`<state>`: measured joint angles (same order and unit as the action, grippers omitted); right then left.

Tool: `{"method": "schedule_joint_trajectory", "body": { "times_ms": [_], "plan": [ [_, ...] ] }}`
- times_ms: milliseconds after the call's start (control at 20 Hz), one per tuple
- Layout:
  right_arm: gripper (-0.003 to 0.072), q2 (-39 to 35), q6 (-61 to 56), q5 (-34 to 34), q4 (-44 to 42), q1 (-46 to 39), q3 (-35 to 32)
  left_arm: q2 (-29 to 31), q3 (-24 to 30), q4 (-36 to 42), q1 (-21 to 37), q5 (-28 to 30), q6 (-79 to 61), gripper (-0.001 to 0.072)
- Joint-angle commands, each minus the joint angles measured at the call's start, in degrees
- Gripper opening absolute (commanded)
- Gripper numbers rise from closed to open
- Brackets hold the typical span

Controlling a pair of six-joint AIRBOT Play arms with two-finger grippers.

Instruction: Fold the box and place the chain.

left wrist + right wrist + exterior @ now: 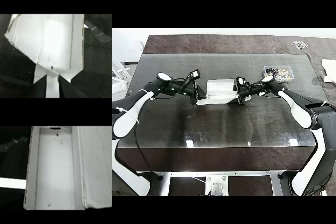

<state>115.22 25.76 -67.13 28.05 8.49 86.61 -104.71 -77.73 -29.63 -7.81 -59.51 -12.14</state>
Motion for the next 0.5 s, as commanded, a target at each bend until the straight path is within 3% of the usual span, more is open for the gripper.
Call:
{"method": "schedule_joint_trajectory", "body": {
  "times_ms": [0,400,450],
  "plan": [
    [0.0582,0.0,0.0,0.0,0.0,0.0,0.0,-1.0,0.0,0.9,-1.4,0.2,-1.1,0.0189],
    [0.0582,0.0,0.0,0.0,0.0,0.0,0.0,-1.7,0.0,1.7,-3.1,5.7,-6.0,0.0195],
    [0.0581,0.0,0.0,0.0,0.0,0.0,0.0,-1.7,0.0,1.7,-3.1,5.9,-7.0,0.0287]
  ]
}}
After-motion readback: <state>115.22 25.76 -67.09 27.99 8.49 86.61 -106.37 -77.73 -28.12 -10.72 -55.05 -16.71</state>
